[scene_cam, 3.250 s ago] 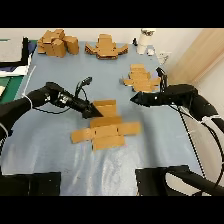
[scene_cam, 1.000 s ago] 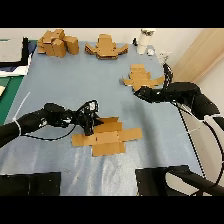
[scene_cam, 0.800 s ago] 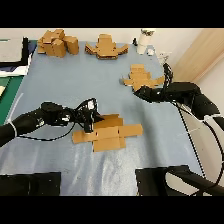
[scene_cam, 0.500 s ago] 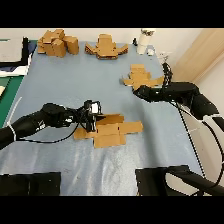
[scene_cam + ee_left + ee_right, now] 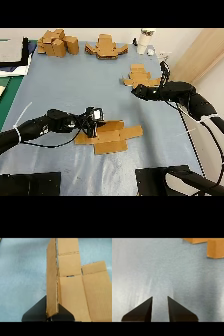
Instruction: Fold the box.
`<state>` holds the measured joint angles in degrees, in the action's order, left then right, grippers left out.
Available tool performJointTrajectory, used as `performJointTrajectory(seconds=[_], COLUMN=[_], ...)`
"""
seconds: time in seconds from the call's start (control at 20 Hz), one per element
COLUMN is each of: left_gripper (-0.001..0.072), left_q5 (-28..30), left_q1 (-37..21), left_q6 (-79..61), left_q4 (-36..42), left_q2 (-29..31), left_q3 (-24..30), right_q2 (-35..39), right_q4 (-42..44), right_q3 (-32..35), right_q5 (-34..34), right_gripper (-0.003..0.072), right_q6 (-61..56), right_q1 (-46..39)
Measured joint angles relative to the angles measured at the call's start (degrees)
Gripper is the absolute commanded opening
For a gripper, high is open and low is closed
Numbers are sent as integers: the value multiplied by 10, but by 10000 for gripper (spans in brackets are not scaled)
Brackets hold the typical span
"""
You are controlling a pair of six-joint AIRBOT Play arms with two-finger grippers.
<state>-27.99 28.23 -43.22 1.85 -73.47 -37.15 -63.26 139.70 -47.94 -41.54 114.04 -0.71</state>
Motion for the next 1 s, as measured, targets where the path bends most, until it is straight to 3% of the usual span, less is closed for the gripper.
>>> performJointTrajectory(seconds=[1.0], left_gripper=[15], left_q5=[-75], left_q1=[0], left_q6=[26], left_q4=[-2], left_q2=[-1], left_q3=[16], right_q2=[0], right_q4=[-3], right_q3=[0], right_q5=[6], right_gripper=[280], right_q6=[0], right_q1=[4])
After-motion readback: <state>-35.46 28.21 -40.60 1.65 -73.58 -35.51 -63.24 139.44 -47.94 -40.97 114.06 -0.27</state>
